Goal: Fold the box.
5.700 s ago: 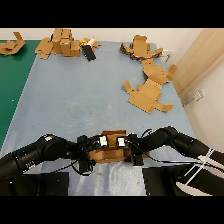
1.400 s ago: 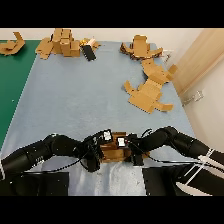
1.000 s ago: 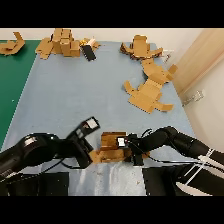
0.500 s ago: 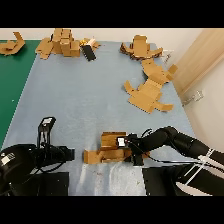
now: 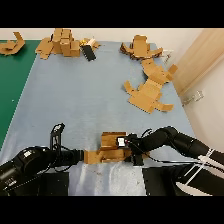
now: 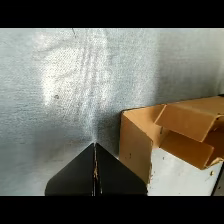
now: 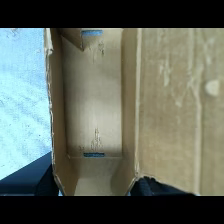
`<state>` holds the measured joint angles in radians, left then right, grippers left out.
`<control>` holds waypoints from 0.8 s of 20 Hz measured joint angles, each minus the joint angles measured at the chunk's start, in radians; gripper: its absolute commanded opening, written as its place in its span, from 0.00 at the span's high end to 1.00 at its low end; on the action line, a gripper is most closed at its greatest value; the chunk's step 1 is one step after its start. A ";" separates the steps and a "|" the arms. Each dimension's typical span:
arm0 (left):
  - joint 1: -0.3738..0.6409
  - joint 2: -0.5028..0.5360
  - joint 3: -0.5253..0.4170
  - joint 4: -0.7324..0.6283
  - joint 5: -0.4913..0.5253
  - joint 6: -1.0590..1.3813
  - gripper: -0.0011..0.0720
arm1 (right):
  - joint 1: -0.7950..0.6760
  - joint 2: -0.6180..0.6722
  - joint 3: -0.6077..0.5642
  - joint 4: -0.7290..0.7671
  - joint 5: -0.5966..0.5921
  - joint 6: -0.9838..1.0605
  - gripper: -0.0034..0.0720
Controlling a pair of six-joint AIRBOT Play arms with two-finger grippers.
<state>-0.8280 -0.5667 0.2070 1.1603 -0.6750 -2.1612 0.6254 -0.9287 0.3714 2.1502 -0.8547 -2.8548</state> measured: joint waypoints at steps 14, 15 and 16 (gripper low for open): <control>0.000 -0.143 0.030 -0.303 0.139 0.278 0.97 | 0.000 0.000 0.000 0.000 0.000 0.000 0.36; 0.000 -0.143 0.039 -0.313 0.135 0.292 0.97 | 0.000 0.000 0.000 0.000 0.000 0.000 0.36; -0.002 -0.143 0.050 -0.328 0.135 0.309 0.97 | 0.000 0.000 0.000 0.000 0.000 0.000 0.36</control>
<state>-0.8299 -0.7101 0.2573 0.8318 -0.5400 -1.8526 0.6254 -0.9287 0.3714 2.1506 -0.8543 -2.8544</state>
